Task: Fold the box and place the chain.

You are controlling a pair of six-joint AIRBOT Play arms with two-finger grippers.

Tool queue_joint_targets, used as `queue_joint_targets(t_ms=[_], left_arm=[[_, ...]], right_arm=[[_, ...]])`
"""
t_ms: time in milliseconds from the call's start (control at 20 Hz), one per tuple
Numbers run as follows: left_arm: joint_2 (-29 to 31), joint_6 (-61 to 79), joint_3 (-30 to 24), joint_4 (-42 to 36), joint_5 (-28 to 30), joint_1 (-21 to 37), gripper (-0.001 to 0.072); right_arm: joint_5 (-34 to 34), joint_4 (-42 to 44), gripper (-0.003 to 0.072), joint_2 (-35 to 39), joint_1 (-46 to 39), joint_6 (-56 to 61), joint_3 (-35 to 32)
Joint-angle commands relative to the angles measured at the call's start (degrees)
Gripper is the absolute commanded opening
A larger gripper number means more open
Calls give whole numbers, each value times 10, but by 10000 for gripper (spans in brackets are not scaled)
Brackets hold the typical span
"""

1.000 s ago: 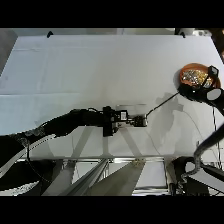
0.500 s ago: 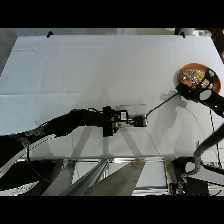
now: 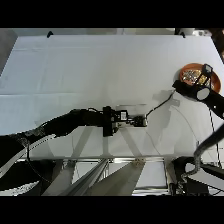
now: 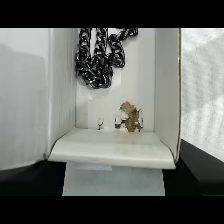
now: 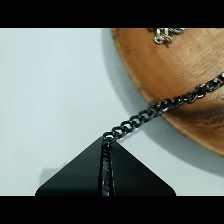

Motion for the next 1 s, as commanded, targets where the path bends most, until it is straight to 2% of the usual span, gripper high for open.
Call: queue_joint_targets(t_ms=[0,100,250,600,800,950], left_arm=[[0,0,0,0,0,0,196],[0,0,0,0,0,0,196],[0,0,0,0,0,0,196],[0,0,0,0,0,0,196],[0,0,0,0,0,0,196],[0,0,0,0,0,0,196]], right_arm=[[124,-6,10,92,3,-28,0],[189,-6,10,160,3,-60,0],[231,7,10,264,3,-66,0],[347,120,10,449,3,-102,0],[362,177,10,533,2,-106,0],[367,257,10,584,2,-163,0]])
